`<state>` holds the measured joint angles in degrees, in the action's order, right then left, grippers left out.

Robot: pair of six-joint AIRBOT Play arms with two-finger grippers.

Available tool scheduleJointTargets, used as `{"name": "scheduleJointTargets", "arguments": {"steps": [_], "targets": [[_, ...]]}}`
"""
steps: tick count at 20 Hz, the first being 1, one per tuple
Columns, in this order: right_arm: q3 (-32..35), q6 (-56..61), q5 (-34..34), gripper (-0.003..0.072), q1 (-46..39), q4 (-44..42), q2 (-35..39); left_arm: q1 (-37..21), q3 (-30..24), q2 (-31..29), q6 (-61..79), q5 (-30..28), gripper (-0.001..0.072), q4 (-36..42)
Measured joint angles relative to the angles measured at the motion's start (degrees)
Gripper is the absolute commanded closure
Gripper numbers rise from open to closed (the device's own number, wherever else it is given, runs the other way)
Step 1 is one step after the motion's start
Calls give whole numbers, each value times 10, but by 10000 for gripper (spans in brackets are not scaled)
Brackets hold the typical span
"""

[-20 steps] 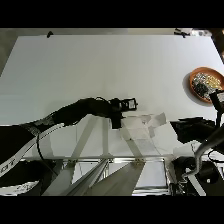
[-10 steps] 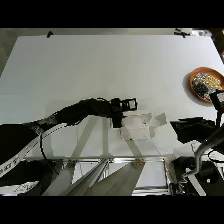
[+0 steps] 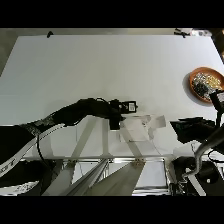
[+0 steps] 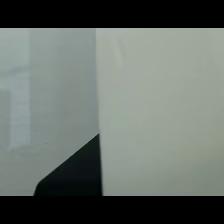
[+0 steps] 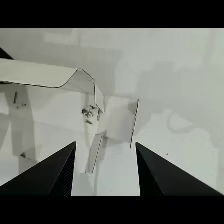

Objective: Fold the box and place the chain.

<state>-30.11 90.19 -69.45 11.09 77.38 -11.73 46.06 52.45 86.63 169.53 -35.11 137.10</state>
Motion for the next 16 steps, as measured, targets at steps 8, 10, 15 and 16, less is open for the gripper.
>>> {"name": "scheduleJointTargets", "arguments": {"steps": [8, 10, 15, 16], "targets": [[0, 0, 0, 277, 0, 0, 0, 0, 0, -3, 0, 4, 707, -15], [0, 0, 0, 277, 0, 0, 0, 0, 0, -1, 0, 7, 707, -28], [0, 0, 0, 277, 0, 1, 0, 0, 1, 13, 0, 11, 706, -34], [0, 0, 0, 277, 0, 1, 0, 0, 1, 14, 0, 11, 706, -35]]}}
